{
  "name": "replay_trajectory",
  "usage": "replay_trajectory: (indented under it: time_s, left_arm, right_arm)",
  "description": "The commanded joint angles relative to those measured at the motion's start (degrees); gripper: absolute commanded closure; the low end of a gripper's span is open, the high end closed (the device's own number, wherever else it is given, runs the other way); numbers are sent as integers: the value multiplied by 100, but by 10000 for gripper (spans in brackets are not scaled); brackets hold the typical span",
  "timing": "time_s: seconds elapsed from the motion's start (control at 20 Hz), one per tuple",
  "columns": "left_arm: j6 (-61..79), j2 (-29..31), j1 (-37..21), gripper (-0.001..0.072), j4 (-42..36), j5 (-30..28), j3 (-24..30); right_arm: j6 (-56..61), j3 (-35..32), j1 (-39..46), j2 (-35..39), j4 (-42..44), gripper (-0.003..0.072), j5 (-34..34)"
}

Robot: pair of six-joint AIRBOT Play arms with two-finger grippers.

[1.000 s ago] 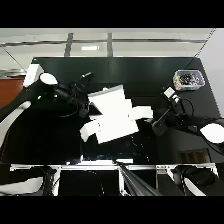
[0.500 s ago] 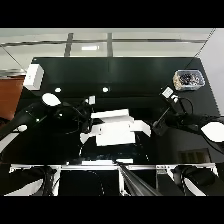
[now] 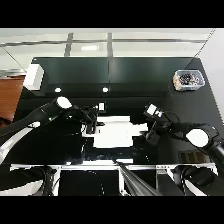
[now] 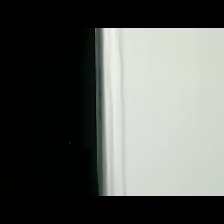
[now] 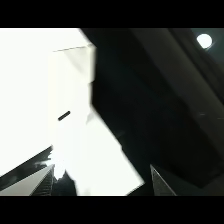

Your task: Fold the box and place the chain.

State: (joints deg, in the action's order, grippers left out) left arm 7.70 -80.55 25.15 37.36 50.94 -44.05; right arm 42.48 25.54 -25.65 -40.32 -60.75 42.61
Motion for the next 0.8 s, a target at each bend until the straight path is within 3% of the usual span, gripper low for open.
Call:
replay_trajectory:
  time_s: [0.0, 0.15, 0.45, 0.55, 0.75]
  left_arm:
    - [-74, -107, 9, 683, 299, -11, -105]
    - [-83, -131, 7, 683, 420, -37, -109]
    - [-87, -133, 9, 683, 398, -35, -109]
    - [-87, -133, 9, 683, 398, -35, -109]
    - [-85, -133, 9, 683, 396, -15, -109]
  right_arm:
    - [-439, -249, -267, -70, 140, 13, -37]
    - [-914, -319, -527, -262, 160, 13, 28]
    - [-2546, -319, -804, -898, 1187, 13, 48]
    - [-2785, -319, -804, -1064, 1064, 14, -52]
    - [-3786, -319, -811, -1462, 1746, 14, -382]
